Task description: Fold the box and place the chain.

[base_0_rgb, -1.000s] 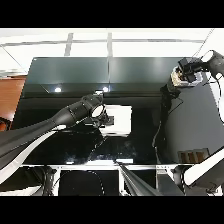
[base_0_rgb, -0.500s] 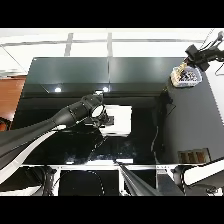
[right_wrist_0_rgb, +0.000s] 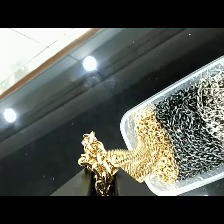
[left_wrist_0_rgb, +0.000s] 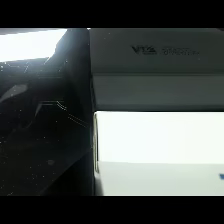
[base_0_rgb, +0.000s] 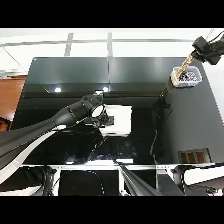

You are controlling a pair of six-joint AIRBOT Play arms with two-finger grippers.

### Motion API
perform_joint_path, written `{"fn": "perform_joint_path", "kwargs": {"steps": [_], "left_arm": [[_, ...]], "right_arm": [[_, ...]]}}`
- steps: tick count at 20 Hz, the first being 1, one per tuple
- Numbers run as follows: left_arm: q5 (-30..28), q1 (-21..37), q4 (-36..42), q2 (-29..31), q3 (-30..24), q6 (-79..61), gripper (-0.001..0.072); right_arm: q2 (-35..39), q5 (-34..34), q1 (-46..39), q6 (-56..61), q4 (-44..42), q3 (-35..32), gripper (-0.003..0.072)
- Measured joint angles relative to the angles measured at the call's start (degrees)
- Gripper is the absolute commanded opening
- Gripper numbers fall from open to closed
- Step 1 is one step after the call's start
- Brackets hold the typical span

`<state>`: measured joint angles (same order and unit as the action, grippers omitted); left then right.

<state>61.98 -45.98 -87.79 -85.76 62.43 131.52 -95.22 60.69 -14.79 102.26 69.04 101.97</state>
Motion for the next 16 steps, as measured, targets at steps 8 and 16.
{"fn": "perform_joint_path", "kwargs": {"steps": [8, 16], "left_arm": [[0.0, 0.0, 0.0, 0.0, 0.0, 0.1, 0.0028], [0.0, 0.0, 0.0, 0.0, 0.0, 0.2, 0.0028]], "right_arm": [[4.2, 1.6, -0.3, -3.2, -0.2, 0.0, 0.0014], [14.8, 3.0, -0.9, -8.8, -4.2, 0.2, 0.0014]]}}
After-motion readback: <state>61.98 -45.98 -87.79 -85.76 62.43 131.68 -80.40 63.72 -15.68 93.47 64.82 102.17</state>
